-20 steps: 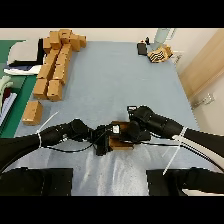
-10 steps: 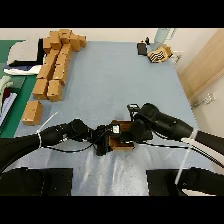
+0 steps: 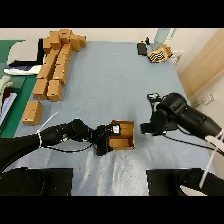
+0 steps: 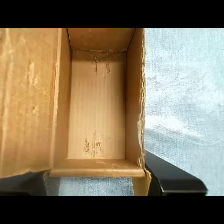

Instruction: Fold the box.

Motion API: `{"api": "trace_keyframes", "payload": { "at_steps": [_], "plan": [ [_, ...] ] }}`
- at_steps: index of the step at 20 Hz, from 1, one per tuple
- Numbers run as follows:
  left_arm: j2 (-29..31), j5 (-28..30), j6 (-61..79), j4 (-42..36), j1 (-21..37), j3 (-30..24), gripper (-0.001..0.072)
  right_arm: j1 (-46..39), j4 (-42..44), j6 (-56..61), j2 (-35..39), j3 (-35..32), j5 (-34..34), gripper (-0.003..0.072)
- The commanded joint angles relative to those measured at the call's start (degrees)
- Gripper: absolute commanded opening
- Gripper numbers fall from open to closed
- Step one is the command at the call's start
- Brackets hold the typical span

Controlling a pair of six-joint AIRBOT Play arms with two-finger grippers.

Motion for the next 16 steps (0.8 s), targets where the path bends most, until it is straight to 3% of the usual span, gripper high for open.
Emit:
{"api": "trace_keyframes", "payload": {
  "at_steps": [1, 2, 3, 4, 6, 7, 9, 16],
  "plan": [
    [0.0, 0.0, 0.0, 0.0, 0.0, 0.0, 0.0462, -15.1, -0.7, -15.1, -5.6, -0.8, 11.3, 0.0001],
    [0.0, 0.0, 0.0, 0.0, 0.0, 0.0, 0.0462, -20.3, 9.5, -24.0, -8.9, -0.1, 18.3, 0.0000],
    [0.0, 0.0, 0.0, 0.0, 0.0, 0.0, 0.0462, -25.6, 26.6, -38.3, -12.8, 0.9, 23.6, 0.0000],
    [0.0, 0.0, 0.0, 0.0, 0.0, 0.0, 0.0462, -29.7, 46.4, -54.5, -16.6, 2.3, 23.4, 0.0000],
    [0.0, 0.0, 0.0, 0.0, 0.0, 0.0, 0.0462, -33.6, 73.5, -77.5, -23.1, 6.0, 12.3, 0.0000],
    [0.0, 0.0, 0.0, 0.0, 0.0, 0.0, 0.0462, -33.6, 77.7, -80.1, -25.5, 8.3, 7.6, 0.0000],
    [0.0, 0.0, 0.0, 0.0, 0.0, 0.0, 0.0462, -32.0, 77.3, -80.0, -28.4, 11.6, 3.1, 0.0001],
    [0.0, 0.0, 0.0, 0.0, 0.0, 0.0, 0.0462, -24.5, 69.7, -76.2, -27.9, 11.0, 1.9, 0.0003]
  ]
}}
